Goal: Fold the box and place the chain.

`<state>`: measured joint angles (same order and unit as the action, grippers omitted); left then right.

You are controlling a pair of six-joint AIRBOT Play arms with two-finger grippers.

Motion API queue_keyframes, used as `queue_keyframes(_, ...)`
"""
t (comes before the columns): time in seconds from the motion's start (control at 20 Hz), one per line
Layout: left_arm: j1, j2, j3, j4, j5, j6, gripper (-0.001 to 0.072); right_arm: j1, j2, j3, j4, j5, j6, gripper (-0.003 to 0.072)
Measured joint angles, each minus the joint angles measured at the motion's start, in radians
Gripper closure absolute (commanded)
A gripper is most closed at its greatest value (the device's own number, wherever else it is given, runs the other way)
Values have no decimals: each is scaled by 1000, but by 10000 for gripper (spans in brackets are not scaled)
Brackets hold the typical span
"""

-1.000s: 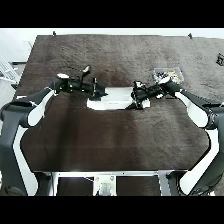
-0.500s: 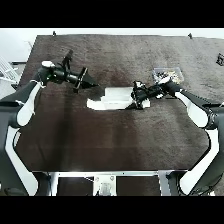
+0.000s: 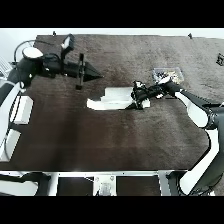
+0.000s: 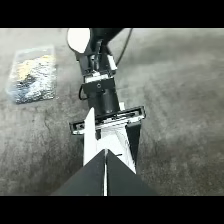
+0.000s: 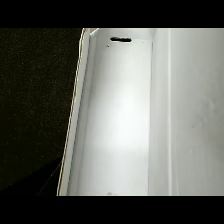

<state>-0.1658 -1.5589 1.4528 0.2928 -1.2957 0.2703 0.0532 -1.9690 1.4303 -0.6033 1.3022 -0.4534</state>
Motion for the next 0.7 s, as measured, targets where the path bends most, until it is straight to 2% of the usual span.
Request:
queue_keyframes(0.15, -66, 58, -170, 10, 177, 74, 691, 0, 0, 0, 0, 0, 0, 130)
queue_keyframes(0.3, -127, 43, -274, 11, 299, 121, 691, 0, 0, 0, 0, 0, 0, 130)
queue_keyframes(0.5, -158, -24, -317, -69, 419, 196, 689, 0, 0, 0, 0, 0, 0, 130)
queue_keyframes(0.7, -164, -101, -264, -161, 503, 274, 689, 0, 0, 0, 0, 0, 0, 130)
